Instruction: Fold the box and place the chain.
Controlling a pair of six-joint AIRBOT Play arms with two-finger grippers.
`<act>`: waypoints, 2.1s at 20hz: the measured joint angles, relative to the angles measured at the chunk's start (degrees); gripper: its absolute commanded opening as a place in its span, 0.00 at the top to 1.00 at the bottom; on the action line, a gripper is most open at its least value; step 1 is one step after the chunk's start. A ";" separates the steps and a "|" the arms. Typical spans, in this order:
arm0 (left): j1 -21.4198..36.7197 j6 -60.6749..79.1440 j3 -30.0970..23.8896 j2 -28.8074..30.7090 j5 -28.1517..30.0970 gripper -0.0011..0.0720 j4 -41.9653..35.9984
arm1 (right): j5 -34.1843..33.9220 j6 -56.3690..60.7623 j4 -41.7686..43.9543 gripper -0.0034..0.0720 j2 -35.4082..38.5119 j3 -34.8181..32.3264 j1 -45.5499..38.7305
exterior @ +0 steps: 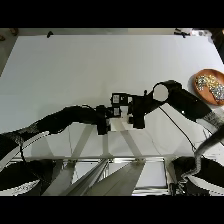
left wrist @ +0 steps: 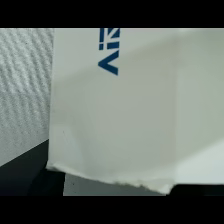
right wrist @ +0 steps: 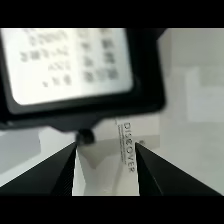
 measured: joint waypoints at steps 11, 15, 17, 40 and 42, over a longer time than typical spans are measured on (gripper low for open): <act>0.00 -0.02 0.00 0.00 0.02 0.87 -0.02 | -3.39 1.79 0.55 0.49 -0.07 -2.91 1.16; 0.00 -0.02 0.00 0.00 0.00 0.87 -0.02 | -6.36 2.62 0.35 0.54 0.57 -3.65 1.18; 0.00 -0.02 0.00 0.00 0.00 0.87 -0.02 | -8.33 2.82 -0.90 0.54 1.27 -3.80 1.16; 0.00 0.00 0.00 0.00 0.02 0.87 -0.02 | -18.25 4.68 -8.26 0.44 11.26 -13.60 8.59; 0.00 -0.02 0.00 0.00 0.02 0.87 -0.02 | -19.30 5.20 -8.24 0.45 11.26 -13.94 8.59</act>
